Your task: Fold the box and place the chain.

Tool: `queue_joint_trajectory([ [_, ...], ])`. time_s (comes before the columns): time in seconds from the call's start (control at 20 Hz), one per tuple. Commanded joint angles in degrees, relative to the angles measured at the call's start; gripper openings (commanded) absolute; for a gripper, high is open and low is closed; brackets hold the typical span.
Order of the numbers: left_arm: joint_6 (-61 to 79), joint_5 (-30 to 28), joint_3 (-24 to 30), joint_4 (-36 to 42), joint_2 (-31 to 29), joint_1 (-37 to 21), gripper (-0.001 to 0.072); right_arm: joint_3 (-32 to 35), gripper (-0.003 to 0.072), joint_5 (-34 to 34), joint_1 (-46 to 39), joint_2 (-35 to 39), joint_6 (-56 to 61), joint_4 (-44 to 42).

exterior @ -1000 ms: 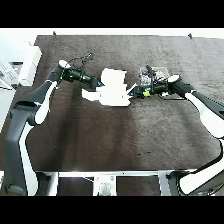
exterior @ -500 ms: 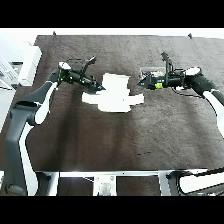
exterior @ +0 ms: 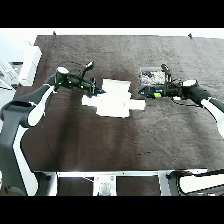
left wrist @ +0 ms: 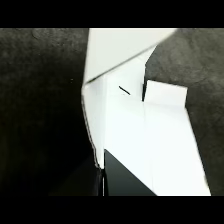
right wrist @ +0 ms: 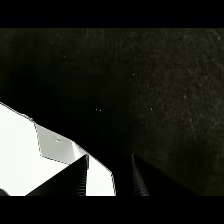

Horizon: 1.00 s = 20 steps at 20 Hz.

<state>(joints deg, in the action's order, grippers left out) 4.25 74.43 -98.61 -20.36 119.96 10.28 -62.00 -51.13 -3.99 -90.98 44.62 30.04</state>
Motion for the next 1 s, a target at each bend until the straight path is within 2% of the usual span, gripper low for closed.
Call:
queue_joint_trajectory([
  [0.0,10.3,-6.4,7.0,5.4,-2.7,0.0,0.0016,1.7,0.0348,2.7,0.1,0.0,-11.5,-10.4],
  [0.1,13.7,-8.2,9.1,6.8,-2.7,0.0,0.0016,1.7,0.0348,2.5,0.1,0.3,-17.1,-17.3],
  [0.2,17.2,-9.7,10.9,9.1,-2.6,0.0,0.0016,1.7,0.0348,2.4,0.0,0.9,-20.7,-20.7],
  [0.5,18.8,-8.5,11.1,8.0,-2.5,0.0,0.0017,1.7,0.0349,0.9,0.0,2.4,-21.3,-21.1],
  [0.6,18.8,-8.5,11.1,6.8,-2.5,0.0,0.0017,1.7,0.0381,0.5,0.0,3.4,-21.3,-21.0],
  [0.95,20.3,-7.5,11.1,4.0,-2.5,0.1,0.0018,2.1,0.0394,-1.7,0.0,8.0,-21.3,-20.8],
])
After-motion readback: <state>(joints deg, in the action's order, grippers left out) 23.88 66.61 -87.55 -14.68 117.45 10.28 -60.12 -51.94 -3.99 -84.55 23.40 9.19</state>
